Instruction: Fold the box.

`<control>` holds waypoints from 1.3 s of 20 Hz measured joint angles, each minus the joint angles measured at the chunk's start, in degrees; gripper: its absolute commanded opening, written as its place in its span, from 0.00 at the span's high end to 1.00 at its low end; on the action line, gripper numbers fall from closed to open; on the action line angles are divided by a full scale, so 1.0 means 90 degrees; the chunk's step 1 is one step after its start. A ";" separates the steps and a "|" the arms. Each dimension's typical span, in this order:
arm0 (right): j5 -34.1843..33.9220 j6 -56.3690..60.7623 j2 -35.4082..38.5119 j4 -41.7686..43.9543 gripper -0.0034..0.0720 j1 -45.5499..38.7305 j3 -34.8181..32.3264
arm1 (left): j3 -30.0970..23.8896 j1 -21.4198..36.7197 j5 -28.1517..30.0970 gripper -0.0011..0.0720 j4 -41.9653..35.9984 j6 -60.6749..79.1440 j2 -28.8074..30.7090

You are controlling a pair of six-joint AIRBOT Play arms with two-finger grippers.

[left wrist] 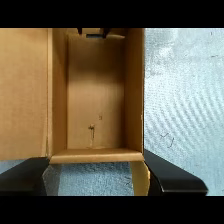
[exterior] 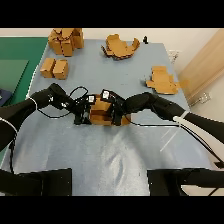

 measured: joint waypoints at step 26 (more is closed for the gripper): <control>-0.1416 0.1943 -0.0537 -0.0483 0.95 -0.0595 0.0172 | -0.0005 0.0000 0.0100 0.85 0.0005 0.0015 0.0005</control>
